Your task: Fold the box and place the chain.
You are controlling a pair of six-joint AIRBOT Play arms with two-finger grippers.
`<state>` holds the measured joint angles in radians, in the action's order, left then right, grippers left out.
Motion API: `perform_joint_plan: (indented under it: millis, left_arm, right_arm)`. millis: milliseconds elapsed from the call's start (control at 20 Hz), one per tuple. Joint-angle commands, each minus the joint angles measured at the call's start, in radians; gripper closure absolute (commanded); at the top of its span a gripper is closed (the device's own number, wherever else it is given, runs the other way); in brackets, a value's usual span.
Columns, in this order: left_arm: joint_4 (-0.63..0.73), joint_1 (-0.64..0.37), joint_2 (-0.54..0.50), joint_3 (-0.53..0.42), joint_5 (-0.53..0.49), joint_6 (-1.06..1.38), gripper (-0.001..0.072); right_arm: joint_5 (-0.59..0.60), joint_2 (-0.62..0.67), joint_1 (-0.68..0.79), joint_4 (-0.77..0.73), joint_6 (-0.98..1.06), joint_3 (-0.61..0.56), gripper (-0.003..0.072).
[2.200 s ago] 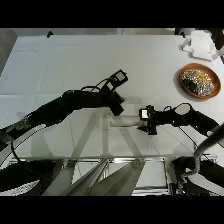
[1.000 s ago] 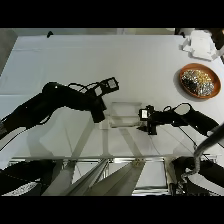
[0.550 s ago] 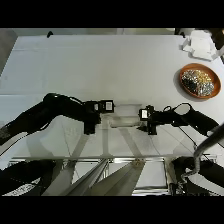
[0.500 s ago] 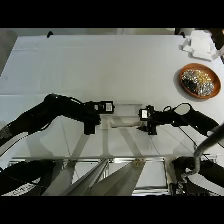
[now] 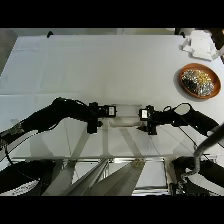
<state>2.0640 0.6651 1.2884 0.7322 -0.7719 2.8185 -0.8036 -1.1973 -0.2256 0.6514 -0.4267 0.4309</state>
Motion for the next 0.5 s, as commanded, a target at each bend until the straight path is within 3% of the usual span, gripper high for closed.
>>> perform_joint_plan:
  millis: [0,100,250,450]
  left_arm:
    - [-0.001,0.003,0.006,-0.001,0.055,0.017,0.0414]
    - [0.0,0.003,0.01,-0.001,0.076,0.02,0.0412]
    - [0.0,0.004,0.032,-0.001,0.081,0.109,0.0263]
    - [0.006,0.011,0.044,-0.001,0.089,0.121,0.0254]
  right_arm:
    - [0.0,0.0,0.0,0.0,0.0,0.001,0.0307]
    - [0.0,0.0,0.0,0.0,0.0,0.001,0.0307]
    - [0.0,0.0,0.0,0.0,0.0,0.001,0.0307]
    - [0.0,0.0,0.0,0.0,0.0,0.001,0.0307]
